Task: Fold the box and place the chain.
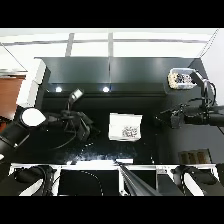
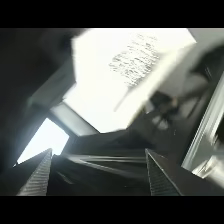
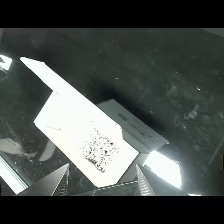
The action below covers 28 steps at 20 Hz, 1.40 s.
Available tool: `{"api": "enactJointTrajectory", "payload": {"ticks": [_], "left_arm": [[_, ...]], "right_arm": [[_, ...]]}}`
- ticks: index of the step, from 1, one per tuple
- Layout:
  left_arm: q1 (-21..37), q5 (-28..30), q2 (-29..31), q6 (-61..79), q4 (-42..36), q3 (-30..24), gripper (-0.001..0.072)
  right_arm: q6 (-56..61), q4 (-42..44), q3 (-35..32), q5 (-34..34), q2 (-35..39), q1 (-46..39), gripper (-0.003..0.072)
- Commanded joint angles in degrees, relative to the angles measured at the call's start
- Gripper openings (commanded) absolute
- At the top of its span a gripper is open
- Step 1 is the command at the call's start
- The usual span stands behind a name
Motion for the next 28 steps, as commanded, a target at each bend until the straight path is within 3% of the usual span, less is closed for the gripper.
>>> {"api": "enactJointTrajectory", "payload": {"ticks": [1, 5, 8, 10, 13, 21, 28], "left_arm": [[0.87, 2.40, -1.09, 38.84, -10.51, -6.51, 0.0711], [-2.32, 2.78, -9.35, 49.11, -5.18, -3.93, 0.0709], [-1.20, 3.82, -15.72, 54.12, -15.56, -1.75, 0.0708], [-1.57, 2.10, -18.91, 58.01, -17.03, -0.44, 0.0707], [-1.68, 2.36, -20.41, 57.35, -19.65, 1.01, 0.0707], [-4.11, 1.97, -24.22, 51.54, -13.66, 5.60, 0.0707], [-5.73, 2.60, -24.81, 50.16, -11.34, 6.40, 0.0707]], "right_arm": [[0.00, 0.00, 0.07, -0.37, 0.07, 0.02, 0.0500], [0.00, 0.00, 0.04, -1.57, 0.07, 0.02, 0.0501], [0.00, 0.00, 0.04, -1.68, 0.07, 0.04, 0.0501], [-0.02, 0.00, 0.04, -1.66, 0.07, 0.04, 0.0500], [-0.04, -0.02, 0.04, -1.70, 0.07, 0.13, 0.0501], [-0.46, -0.04, 0.04, -1.66, 0.07, 0.13, 0.0500], [-0.48, -0.20, 0.04, -1.64, 0.07, 0.13, 0.0500]]}}
